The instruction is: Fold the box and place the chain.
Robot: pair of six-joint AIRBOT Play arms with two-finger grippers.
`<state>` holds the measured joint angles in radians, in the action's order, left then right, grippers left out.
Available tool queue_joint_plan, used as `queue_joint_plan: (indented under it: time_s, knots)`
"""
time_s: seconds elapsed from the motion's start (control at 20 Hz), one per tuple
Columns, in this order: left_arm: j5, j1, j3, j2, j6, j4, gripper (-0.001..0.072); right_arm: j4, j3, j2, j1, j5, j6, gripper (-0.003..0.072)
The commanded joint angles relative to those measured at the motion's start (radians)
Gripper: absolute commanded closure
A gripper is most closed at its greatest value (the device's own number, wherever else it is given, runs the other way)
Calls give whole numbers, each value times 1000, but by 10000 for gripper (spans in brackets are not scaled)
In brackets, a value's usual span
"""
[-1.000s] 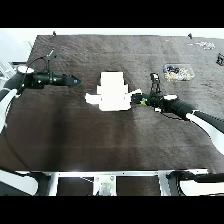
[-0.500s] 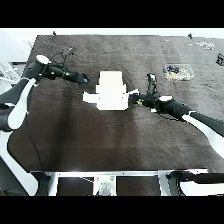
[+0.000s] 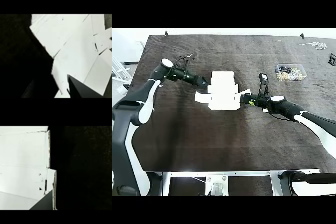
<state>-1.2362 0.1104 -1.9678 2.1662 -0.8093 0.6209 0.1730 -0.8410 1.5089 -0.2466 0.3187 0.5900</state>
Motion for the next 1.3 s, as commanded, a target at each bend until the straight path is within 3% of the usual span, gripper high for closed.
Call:
queue_joint_plan:
  time_s: [0.0, 0.5, 1.25]
  knots:
    - [-23, 8, -67, 74, -11, -40, 227, 0, 0, 0, -1, 0, -8, 686]
    - [-24, 8, -69, 121, 55, -196, 227, 0, 0, 0, -2, 0, -7, 685]
    - [-14, 47, -69, 126, 77, -184, 229, 0, 0, 0, -2, -1, -7, 684]
